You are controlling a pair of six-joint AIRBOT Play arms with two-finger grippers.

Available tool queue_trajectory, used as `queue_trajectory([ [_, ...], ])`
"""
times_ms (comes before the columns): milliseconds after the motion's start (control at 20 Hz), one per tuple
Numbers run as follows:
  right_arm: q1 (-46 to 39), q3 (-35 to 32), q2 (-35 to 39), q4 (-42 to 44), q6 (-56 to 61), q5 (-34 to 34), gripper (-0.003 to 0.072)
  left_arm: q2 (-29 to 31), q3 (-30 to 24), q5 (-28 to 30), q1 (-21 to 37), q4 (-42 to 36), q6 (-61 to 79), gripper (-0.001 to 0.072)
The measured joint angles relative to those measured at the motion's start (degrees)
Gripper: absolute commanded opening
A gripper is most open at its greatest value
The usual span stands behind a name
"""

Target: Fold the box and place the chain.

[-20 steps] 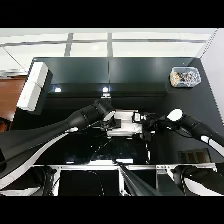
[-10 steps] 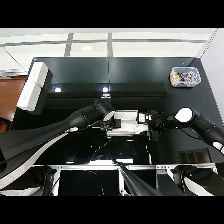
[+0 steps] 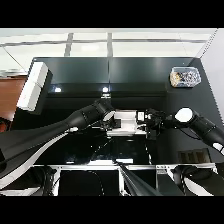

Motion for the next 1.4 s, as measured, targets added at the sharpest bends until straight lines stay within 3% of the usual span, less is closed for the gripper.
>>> queue_trajectory([
  [400, 0.02, -0.44, -0.07, 7.78, -0.11, -0.79, 0.0175, 0.0, 0.0, 0.74, 0.0, -0.04, 0.0, 0.0026],
  [1150, 0.24, -1.57, -1.16, 9.7, -0.11, -1.73, 0.0176, 0.0, 0.0, 1.49, 0.0, -0.17, 0.02, 0.0027],
  [1200, 0.24, -1.57, -1.16, 9.73, -0.11, -1.75, 0.0243, 0.0, 0.0, 1.53, 0.0, -0.17, 0.02, 0.0026],
  [1250, 0.24, -1.57, -1.16, 9.79, -0.09, -1.77, 0.0391, 0.0, 0.0, 1.55, 0.0, -0.17, 0.02, 0.0027],
  [1350, 0.24, -1.57, -1.16, 10.14, -0.09, -1.77, 0.0307, 0.0, 0.0, 1.75, 0.0, -0.22, 0.0, 0.0026],
  [1400, 0.24, -1.57, -1.16, 10.29, -0.07, -1.79, 0.0432, 0.0, 0.0, 1.7, 0.0, -0.2, 0.0, 0.0026],
])
